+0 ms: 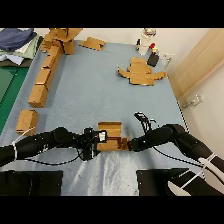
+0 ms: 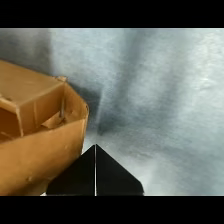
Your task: Fold the box.
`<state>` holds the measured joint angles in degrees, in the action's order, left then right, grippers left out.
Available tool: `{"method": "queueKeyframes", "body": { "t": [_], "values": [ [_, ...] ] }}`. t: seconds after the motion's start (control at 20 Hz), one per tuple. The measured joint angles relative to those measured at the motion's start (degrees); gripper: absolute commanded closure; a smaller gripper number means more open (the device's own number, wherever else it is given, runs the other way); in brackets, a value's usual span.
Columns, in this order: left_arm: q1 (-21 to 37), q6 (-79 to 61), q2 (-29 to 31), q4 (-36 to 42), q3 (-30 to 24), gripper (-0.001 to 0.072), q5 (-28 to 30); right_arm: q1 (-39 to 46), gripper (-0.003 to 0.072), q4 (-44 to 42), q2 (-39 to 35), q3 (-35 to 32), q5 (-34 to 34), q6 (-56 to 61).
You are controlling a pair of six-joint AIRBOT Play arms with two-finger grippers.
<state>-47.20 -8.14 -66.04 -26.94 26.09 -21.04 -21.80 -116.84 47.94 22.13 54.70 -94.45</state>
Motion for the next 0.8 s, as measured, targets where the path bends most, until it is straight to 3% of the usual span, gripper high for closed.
{"method": "queueKeyframes", "body": {
  "t": [0.15, 0.25, 0.35, 0.4, 0.45, 0.8],
  "values": [
    [0.0, 0.0, 0.0, 0.0, 0.0, 0.0188, 0.0, -0.1, 0.0672, -1.1, -3.3, 0.0, 0.7, -0.3],
    [0.0, 0.0, 0.0, 0.0, 0.0, 0.0187, 0.0, -0.1, 0.0470, -2.5, -6.0, 0.0, 1.1, -0.4],
    [0.0, 0.0, 0.0, 0.0, 0.0, 0.0187, 0.0, -0.3, 0.0452, -5.1, -8.2, 0.0, 1.3, -0.5],
    [0.0, 0.0, 0.0, 0.0, 0.0, 0.0188, 0.0, -0.2, 0.0393, -6.3, -8.8, 0.0, 1.3, -0.5],
    [0.0, 0.0, 0.0, 0.0, 0.0, 0.0187, 0.0, -0.2, 0.0265, -7.3, -9.2, 0.0, 1.3, -0.5],
    [0.0, 0.0, 0.0, 0.0, 0.0, 0.0188, 0.0, -0.2, 0.0244, -9.8, -8.2, 0.0, 0.2, -0.5]
  ]
}}
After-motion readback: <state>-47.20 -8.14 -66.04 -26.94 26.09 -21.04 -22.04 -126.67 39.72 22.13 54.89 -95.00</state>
